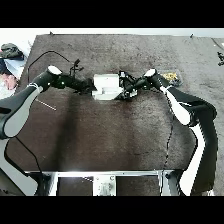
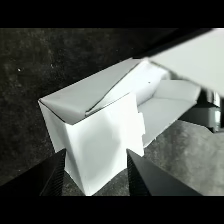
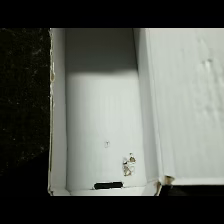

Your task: Fold the box and place the chain.

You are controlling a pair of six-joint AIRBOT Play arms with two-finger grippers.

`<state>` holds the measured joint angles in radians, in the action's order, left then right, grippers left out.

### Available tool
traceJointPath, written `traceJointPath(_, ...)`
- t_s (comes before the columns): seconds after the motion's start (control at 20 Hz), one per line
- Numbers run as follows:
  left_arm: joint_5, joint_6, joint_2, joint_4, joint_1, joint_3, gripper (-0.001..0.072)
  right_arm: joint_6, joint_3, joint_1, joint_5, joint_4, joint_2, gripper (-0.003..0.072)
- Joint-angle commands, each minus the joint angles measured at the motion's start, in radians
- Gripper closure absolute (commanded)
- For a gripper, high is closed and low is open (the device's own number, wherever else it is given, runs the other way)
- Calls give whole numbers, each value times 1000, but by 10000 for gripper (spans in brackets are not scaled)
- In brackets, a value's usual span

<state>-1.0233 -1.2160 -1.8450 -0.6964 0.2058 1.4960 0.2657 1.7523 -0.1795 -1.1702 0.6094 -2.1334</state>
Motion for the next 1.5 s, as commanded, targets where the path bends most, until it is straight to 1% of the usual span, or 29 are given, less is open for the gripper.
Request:
traceJointPath(0.0,49,-166,0,-149,50,50,300,0,0,0,0,0,-1,280)
traceJointPath(0.15,78,-266,0,-234,80,60,300,0,0,0,0,0,-1,280)
traceJointPath(0.25,92,-312,-1,-268,93,66,300,0,0,0,0,0,-1,280)
traceJointPath(0.55,107,-383,-8,-304,124,67,301,0,0,0,0,0,-1,279)
traceJointPath(0.7,126,-439,-8,-346,145,67,301,0,0,0,0,0,-1,280)
traceJointPath(0.8,130,-483,-9,-403,157,67,302,0,0,0,-1,0,-1,279)
traceJointPath(0.9,132,-561,-11,-489,172,75,313,0,0,0,-1,0,-1,279)
traceJointPath(0.95,117,-603,-19,-528,179,98,324,0,0,0,0,0,-1,279)
traceJointPath(1.0,69,-639,-44,-563,184,145,329,0,0,0,0,0,-1,280)
traceJointPath(1.1,-77,-698,-110,-628,203,265,344,0,0,0,0,0,-1,279)
traceJointPath(1.2,-192,-753,-163,-743,236,375,353,0,0,0,0,0,-1,279)
traceJointPath(1.3,-244,-818,-189,-867,269,442,361,0,0,0,0,0,-1,279)
traceJointPath(1.35,-258,-842,-200,-902,277,460,361,0,0,0,0,0,-1,279)
traceJointPath(1.45,-260,-856,-215,-922,286,472,361,0,0,0,-1,0,-1,280)
